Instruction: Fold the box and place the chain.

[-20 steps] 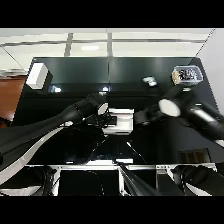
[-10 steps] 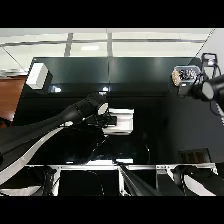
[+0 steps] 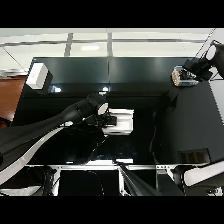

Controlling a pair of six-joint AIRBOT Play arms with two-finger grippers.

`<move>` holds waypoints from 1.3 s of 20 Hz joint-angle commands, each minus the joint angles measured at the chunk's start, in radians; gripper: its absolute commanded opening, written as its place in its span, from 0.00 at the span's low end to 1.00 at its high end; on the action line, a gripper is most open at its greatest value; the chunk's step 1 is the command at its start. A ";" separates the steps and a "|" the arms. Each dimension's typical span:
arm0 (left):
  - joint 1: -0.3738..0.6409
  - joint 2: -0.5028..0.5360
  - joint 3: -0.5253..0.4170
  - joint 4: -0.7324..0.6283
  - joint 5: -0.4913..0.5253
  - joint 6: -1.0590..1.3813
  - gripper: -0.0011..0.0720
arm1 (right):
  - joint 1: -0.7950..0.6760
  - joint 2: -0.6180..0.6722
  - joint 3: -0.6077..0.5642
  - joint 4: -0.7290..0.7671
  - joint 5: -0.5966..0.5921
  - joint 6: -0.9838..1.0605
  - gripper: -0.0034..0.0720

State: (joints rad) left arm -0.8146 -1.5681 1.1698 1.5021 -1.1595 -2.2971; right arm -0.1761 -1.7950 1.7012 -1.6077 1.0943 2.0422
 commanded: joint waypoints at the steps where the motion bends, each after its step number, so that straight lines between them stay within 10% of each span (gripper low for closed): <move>1: 0.000 0.000 0.000 0.001 0.002 0.000 0.06 | -0.031 -0.203 0.219 0.066 0.089 -0.014 0.83; 10: 0.000 0.000 0.000 0.001 0.003 0.000 0.06 | -0.059 -0.311 0.318 0.067 0.090 -0.018 0.83; 15: 0.000 0.000 0.000 0.000 0.003 0.000 0.06 | -0.063 -0.312 0.331 0.070 0.104 -0.043 0.06; 26: 0.000 0.000 0.000 0.000 0.003 0.000 0.06 | -0.060 0.053 0.352 0.092 0.229 -0.386 0.06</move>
